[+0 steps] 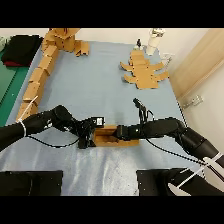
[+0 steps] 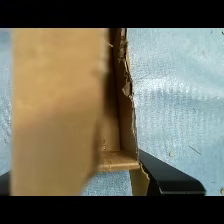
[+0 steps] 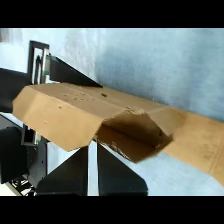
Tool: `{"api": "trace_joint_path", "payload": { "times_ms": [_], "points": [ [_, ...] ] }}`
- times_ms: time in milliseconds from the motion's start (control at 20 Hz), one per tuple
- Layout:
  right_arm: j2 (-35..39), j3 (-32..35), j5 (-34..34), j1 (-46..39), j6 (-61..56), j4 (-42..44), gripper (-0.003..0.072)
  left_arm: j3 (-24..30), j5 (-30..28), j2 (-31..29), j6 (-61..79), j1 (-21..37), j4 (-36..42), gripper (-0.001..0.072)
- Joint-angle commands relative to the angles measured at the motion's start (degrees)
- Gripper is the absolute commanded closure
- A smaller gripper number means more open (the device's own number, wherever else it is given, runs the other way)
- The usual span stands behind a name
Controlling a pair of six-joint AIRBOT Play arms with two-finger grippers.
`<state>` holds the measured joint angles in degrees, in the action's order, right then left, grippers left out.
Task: Fold the box.
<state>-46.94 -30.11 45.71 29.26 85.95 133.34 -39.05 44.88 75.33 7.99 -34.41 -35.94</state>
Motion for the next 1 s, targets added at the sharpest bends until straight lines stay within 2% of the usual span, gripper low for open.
{"api": "trace_joint_path", "payload": {
  "times_ms": [0, 250, 300, 450, 700, 950],
  "points": [
    [-1.33, -0.04, -6.05, 2.67, 0.13, 0.13, 0.06, 0.48, -1.92, 0.04, 0.15, -0.96, -1.79, 0.0367],
    [-2.86, -0.04, -11.69, 2.58, 0.17, -1.27, 0.0605, 0.48, -2.47, 0.04, -0.48, -2.03, -1.97, 0.0367],
    [-3.23, -0.04, -13.2, 2.51, 0.22, -1.92, 0.0663, 0.48, -2.47, 0.04, -0.5, -2.03, -1.97, 0.0367],
    [-6.71, -0.04, -16.9, 2.51, 0.22, -3.5, 0.0682, 0.48, -2.47, 0.04, -0.55, -2.03, -1.97, 0.0367],
    [-15.91, -0.04, -19.37, 2.6, 2.25, -3.45, 0.0682, 0.48, -2.45, 0.04, -1.18, -2.01, -2.01, 0.0367],
    [-17.25, -0.04, -18.45, 2.91, 3.13, -3.5, 0.0682, 0.48, -2.45, 0.04, -1.2, -1.92, -1.97, 0.0367]
  ]
}}
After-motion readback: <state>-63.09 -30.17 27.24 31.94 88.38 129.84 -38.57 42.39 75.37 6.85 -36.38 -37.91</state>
